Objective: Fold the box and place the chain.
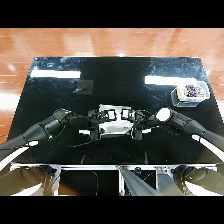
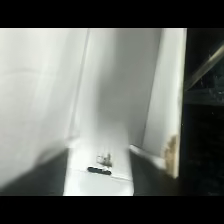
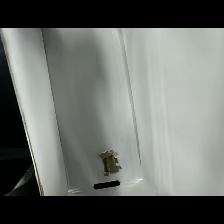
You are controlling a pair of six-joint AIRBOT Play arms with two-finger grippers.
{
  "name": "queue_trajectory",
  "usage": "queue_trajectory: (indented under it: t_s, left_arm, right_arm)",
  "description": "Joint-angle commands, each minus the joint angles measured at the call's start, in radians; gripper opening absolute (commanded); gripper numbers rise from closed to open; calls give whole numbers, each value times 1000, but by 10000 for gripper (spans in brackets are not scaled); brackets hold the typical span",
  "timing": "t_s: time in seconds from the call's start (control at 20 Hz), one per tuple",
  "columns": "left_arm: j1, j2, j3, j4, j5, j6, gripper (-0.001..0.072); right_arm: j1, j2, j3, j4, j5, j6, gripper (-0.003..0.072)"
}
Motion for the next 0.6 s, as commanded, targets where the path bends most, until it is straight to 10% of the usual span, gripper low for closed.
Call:
queue_trajectory:
  t_s: [0.0, 0.15, 0.3, 0.55]
  left_arm:
    - [0, -1, 0, -1, -4, -1, 526]
    - [0, -1, 0, -19, -5, -1, 506]
    - [0, 0, 0, -20, 2, -6, 67]
    - [1, 23, 0, 46, 54, -236, 21]
  right_arm:
    - [1, 0, 0, 0, 6, 0, 543]
    - [1, 0, 0, 0, 6, 0, 543]
    - [1, 0, 0, 0, 6, 0, 543]
    - [1, 0, 0, 0, 6, 0, 543]
